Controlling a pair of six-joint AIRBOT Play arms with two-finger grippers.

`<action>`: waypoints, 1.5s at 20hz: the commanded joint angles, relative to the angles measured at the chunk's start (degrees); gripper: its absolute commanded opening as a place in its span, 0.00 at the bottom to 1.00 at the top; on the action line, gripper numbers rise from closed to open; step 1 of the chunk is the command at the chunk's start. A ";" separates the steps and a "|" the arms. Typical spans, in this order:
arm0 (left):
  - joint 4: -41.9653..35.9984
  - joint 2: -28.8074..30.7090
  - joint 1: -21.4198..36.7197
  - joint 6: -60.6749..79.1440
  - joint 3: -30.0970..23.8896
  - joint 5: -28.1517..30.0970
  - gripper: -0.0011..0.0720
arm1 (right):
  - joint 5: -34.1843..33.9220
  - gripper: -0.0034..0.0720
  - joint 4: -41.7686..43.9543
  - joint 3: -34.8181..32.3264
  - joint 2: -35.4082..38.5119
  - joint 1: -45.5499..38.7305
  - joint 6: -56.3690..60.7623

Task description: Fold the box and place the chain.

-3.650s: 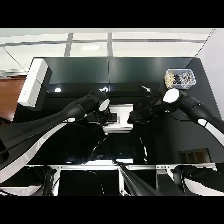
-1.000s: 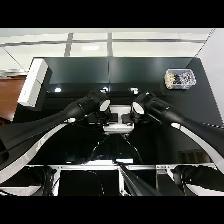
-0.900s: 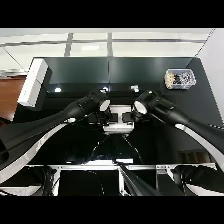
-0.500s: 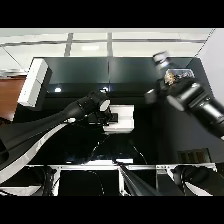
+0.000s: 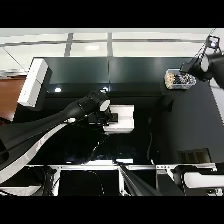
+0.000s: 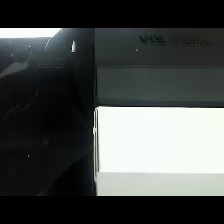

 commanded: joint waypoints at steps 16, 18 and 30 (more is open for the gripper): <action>0.00 0.02 0.02 0.02 0.02 0.00 0.05 | 23.17 0.98 10.12 34.91 -30.38 -6.40 14.60; 0.00 0.02 0.02 0.02 0.02 0.02 0.05 | 23.04 0.98 10.14 34.91 -30.91 -6.40 13.92; 0.00 0.02 0.04 0.04 0.02 0.02 0.05 | 23.85 0.06 10.47 34.88 -17.18 -6.67 -15.34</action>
